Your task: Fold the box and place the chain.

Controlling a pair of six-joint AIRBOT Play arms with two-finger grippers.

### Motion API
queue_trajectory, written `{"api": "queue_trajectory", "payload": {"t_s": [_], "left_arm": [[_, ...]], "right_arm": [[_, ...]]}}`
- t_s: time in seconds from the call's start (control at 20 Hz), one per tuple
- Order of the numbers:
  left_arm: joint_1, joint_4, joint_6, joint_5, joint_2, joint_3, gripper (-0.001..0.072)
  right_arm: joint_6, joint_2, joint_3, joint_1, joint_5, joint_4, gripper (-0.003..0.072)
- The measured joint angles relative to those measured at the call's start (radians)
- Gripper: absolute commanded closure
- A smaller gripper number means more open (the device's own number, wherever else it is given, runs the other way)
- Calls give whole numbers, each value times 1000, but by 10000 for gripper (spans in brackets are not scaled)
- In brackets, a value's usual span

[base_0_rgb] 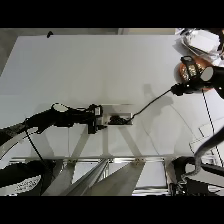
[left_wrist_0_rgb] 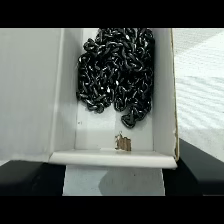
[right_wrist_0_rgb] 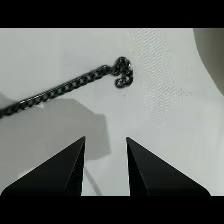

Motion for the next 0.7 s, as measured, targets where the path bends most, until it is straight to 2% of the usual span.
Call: {"api": "queue_trajectory", "payload": {"t_s": [0.4,0.65,0.7], "left_arm": [[0,0,0,0,0,0,416],[0,0,0,0,0,0,416],[0,0,0,0,0,0,416]], "right_arm": [[-70,-105,0,-14,-171,16,388],[-80,-142,0,-14,-211,19,392],[-80,-148,1,-14,-212,21,442]]}}
